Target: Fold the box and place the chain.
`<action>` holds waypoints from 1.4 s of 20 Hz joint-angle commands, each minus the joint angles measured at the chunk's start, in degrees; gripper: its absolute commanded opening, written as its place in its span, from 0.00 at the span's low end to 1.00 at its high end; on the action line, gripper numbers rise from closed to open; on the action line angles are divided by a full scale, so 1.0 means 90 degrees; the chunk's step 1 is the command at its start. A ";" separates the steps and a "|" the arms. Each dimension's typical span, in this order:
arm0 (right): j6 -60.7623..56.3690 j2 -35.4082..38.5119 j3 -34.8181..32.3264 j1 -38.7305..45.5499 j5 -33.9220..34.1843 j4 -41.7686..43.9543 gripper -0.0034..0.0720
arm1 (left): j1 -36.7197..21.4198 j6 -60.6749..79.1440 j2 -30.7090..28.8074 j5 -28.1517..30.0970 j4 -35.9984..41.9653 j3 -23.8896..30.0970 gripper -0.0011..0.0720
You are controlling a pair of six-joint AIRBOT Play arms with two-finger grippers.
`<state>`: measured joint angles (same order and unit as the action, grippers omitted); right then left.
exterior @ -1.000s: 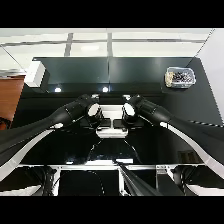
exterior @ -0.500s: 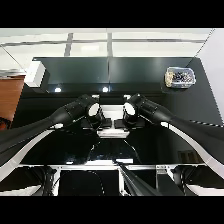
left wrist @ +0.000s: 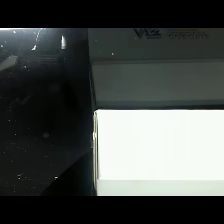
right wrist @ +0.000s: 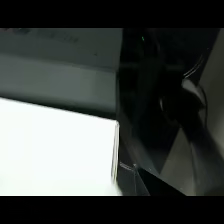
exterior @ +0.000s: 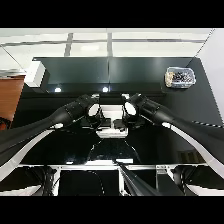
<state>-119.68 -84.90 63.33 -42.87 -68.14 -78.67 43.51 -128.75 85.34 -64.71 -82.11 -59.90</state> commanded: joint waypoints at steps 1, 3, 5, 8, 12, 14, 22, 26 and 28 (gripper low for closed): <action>0.0770 0.0716 0.0005 0.0000 -0.0350 -0.0508 0.66 | -0.0002 -0.0005 0.0002 0.0015 0.0002 0.0000 0.05; 0.0848 0.1685 0.0005 0.0005 -0.0651 -0.1802 0.66 | -0.0002 -0.0005 0.0002 0.0012 0.0005 0.0000 0.05; 0.0848 0.2460 0.0002 0.0051 -0.0685 -0.3767 0.66 | -0.0002 -0.0005 0.0002 0.0015 0.0005 0.0000 0.05; 0.0848 0.2856 -0.0005 0.0840 0.0017 -0.5593 0.66 | -0.0002 -0.0005 0.0002 0.0012 0.0010 0.0000 0.05; 0.0600 0.2353 -0.0214 0.3495 0.2657 -0.4211 1.00 | -0.0002 -0.0005 0.0002 0.0019 0.0010 0.0000 0.05; 0.0614 0.1656 -0.0158 0.4765 0.4046 -0.2385 1.00 | -0.0002 -0.0005 0.0002 0.0019 0.0007 0.0000 0.05; 0.1617 -0.2594 0.4342 0.5928 0.0784 -0.1022 1.00 | -0.0002 -0.0005 0.0002 0.0015 0.0010 0.0000 0.05; 0.1770 -0.3281 0.4646 0.5928 0.0141 -0.0789 0.79 | -0.0002 -0.0005 0.0002 0.0012 0.0012 0.0000 0.05; 0.1826 -0.3371 0.4646 0.5928 0.0138 -0.0763 0.77 | -0.0002 -0.0005 0.0002 -0.0005 0.0012 0.0000 0.05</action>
<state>-104.60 -111.66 102.83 10.09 -62.83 -87.07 43.51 -128.79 85.34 -64.60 -82.00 -59.90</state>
